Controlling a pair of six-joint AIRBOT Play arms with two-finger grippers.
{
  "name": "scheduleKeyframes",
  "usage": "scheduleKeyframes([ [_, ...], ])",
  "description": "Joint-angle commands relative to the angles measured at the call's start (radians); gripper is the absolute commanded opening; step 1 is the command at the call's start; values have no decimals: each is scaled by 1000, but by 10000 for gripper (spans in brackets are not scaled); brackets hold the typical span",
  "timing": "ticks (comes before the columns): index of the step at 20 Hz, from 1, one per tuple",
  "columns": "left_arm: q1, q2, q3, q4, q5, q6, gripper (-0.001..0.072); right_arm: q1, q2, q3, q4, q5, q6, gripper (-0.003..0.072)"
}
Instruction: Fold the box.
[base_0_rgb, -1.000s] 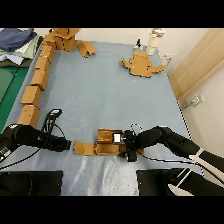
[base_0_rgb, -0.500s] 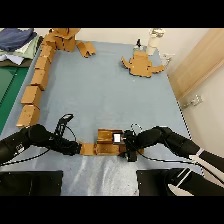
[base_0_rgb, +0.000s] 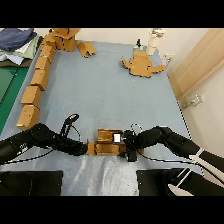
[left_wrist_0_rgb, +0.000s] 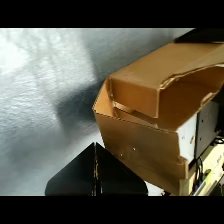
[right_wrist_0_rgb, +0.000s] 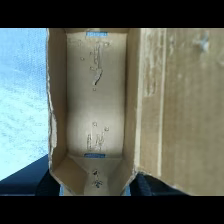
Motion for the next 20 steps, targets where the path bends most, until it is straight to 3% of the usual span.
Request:
scheduleKeyframes([
  [1,-1,-2,19,-37,-18,39,9,1,1,0,0,0,0,505],
  [8,3,-2,134,53,-63,34,15,1,1,0,0,0,0,505],
  [10,13,-2,151,51,-71,32,381,1,1,0,0,0,0,505],
  [11,13,-3,153,52,-71,32,353,1,1,0,0,0,0,505],
  [18,10,-61,154,-33,-105,31,376,1,1,0,0,0,0,505],
  [19,10,-68,154,-34,-106,31,389,1,1,0,0,0,0,505],
  [20,10,-74,154,-35,-106,31,514,1,1,0,0,0,0,505],
])
